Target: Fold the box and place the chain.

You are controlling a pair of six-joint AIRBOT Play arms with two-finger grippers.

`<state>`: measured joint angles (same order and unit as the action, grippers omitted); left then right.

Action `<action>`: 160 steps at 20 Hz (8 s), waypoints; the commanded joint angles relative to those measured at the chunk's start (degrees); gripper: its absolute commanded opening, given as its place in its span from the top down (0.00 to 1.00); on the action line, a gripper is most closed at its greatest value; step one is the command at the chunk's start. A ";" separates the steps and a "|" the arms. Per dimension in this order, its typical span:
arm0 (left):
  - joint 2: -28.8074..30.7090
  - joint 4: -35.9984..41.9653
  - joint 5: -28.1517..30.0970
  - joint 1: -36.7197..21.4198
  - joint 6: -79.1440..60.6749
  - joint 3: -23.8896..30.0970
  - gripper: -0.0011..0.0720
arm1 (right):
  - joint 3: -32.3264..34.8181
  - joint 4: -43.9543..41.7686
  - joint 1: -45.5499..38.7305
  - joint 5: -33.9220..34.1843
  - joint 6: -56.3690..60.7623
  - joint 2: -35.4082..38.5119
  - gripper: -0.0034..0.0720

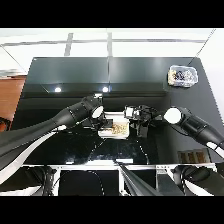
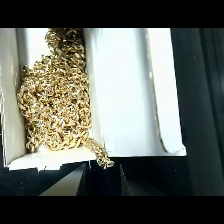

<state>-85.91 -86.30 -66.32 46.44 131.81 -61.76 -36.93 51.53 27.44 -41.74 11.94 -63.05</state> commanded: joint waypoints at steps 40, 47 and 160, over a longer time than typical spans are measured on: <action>2.89 -0.20 -1.99 0.02 2.75 -2.03 0.81 | -0.07 -0.46 -12.74 -20.79 33.24 14.51 0.59; 14.82 -10.67 -9.86 -0.04 -3.43 -0.70 0.20 | -0.07 -0.44 -12.74 -17.55 33.29 14.51 0.59; 10.34 53.99 19.58 -19.30 -146.38 25.73 0.50 | -3.54 -9.86 2.21 -6.03 12.28 0.22 0.66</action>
<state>-75.59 -32.12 -46.63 27.14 -14.46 -36.03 -40.14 41.23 29.63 -47.46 23.66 -62.92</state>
